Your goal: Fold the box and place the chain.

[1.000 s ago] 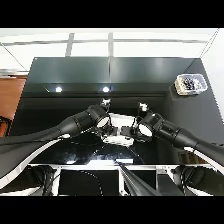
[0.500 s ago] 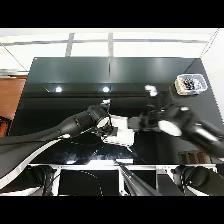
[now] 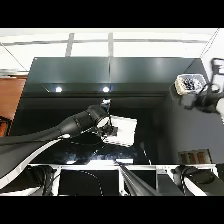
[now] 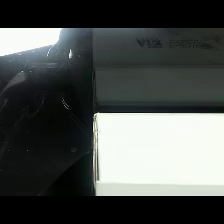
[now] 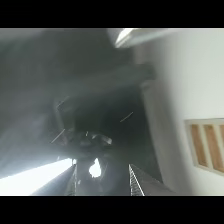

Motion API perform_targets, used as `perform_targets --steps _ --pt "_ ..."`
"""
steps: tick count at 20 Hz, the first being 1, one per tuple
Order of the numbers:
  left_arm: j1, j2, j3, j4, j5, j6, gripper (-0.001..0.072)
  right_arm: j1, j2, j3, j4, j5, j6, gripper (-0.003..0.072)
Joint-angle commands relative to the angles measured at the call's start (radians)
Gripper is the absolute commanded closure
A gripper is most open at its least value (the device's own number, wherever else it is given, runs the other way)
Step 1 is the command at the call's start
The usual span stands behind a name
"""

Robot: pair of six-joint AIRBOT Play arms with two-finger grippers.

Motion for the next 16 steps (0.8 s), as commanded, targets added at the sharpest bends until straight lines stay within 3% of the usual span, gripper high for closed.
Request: perform_targets --steps 1,5,6,7,9,12,16 --pt "0.000 0.000 0.000 0.000 -0.001 0.000 0.0676 -0.296 -0.103 0.006 0.037 -0.202 -0.044 0.0308" --pt "0.000 0.000 0.000 0.000 0.000 0.000 0.0676 -0.451 -0.356 0.130 0.311 -0.255 -0.040 0.0305" --pt "0.000 0.000 0.000 0.000 0.000 0.000 0.0676 -0.467 -0.418 0.174 0.381 -0.269 -0.041 0.0200" --pt "0.000 0.000 0.000 0.000 0.000 0.000 0.0676 -0.476 -0.485 0.224 0.452 -0.276 -0.045 -0.0009" --pt "0.000 0.000 0.000 0.000 -0.001 0.000 0.0676 -0.479 -0.596 0.325 0.524 -0.269 -0.015 -0.0010" --pt "0.000 0.000 0.000 0.000 -0.005 0.000 0.0676 -0.479 -0.714 0.441 0.534 -0.257 0.186 -0.0005" --pt "0.000 0.000 0.000 0.000 -0.004 0.000 0.0676 -0.479 -0.811 0.518 0.545 -0.259 0.284 -0.0003"
